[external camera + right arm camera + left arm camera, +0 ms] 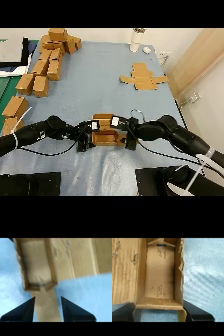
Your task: Fold the box.
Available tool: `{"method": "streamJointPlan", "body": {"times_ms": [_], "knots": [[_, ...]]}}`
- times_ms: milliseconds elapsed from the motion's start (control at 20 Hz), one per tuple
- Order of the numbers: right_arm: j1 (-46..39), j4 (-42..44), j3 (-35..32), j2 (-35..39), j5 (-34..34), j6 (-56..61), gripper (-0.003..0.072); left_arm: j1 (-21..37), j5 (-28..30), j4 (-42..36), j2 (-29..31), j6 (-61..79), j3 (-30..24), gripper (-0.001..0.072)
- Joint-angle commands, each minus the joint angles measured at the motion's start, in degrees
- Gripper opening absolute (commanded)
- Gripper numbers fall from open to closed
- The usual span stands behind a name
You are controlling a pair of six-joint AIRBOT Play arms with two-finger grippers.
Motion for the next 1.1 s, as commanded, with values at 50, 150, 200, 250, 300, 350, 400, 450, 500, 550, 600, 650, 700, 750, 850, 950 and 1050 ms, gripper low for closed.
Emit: {"method": "streamJointPlan", "body": {"times_ms": [50,150,200,250,300,350,400,450,500,550,600,650,700,750,850,950,1050], "knots": [[-1.0,-28.2,0.4,7.1,-9.6,41.9,0.0137,0.0,0.0,0.0,0.0,0.2,0.0,0.0527],[-4.2,-29.9,0.3,6.9,-15.4,55.4,0.0005,0.0,0.0,0.0,0.0,0.2,0.0,0.0527],[-6.5,-27.5,0.3,6.0,-17.9,58.1,0.0005,0.0,0.0,0.0,0.0,0.2,0.0,0.0527],[-9.2,-22.9,0.3,4.5,-19.3,58.6,0.0004,0.0,0.0,0.0,0.0,0.2,0.0,0.0527],[-11.7,-17.9,0.0,3.0,-19.2,58.5,0.0004,0.0,0.0,0.0,0.0,0.2,0.0,0.0527],[-13.7,-13.0,-0.5,1.3,-18.7,57.7,0.0003,0.0,0.0,0.0,0.0,0.2,0.0,0.0527],[-15.4,-7.9,-0.9,-0.7,-17.7,54.6,0.0003,0.0,0.0,0.0,0.0,0.2,0.0,0.0527],[-16.7,-2.9,-1.3,-2.9,-17.3,50.7,0.0003,0.0,0.0,0.0,0.0,0.2,0.0,0.0526],[-17.6,1.4,-1.7,-4.9,-16.6,47.4,0.0003,0.0,0.0,0.0,0.0,0.2,0.0,0.0527],[-18.4,5.6,-1.9,-7.0,-15.8,43.4,0.0003,0.0,0.0,0.0,0.0,0.2,0.0,0.0527],[-18.6,9.2,-1.9,-8.5,-14.9,39.8,0.0003,0.0,0.0,0.0,0.0,0.2,0.0,0.0527],[-18.6,12.1,-1.9,-9.4,-13.9,37.0,0.0003,0.0,0.0,0.0,0.0,0.2,0.0,0.0527],[-18.6,13.7,-1.9,-9.9,-12.7,34.9,0.0003,0.0,0.0,0.0,0.0,0.2,0.0,0.0527],[-18.6,14.4,-1.9,-10.0,-11.4,33.3,0.0003,0.0,0.0,0.0,0.0,0.2,0.0,0.0527],[-18.6,16.5,-1.8,-9.9,-10.8,29.5,0.0003,0.0,0.0,0.0,0.0,0.2,0.0,0.0527],[-18.5,18.9,-1.7,-9.2,-11.2,27.9,0.0002,0.0,0.0,0.0,0.0,0.2,0.0,0.0527],[-18.4,19.2,-1.7,-7.2,-12.5,27.9,0.0003,0.0,0.0,0.0,0.0,0.2,0.0,0.0527]]}}
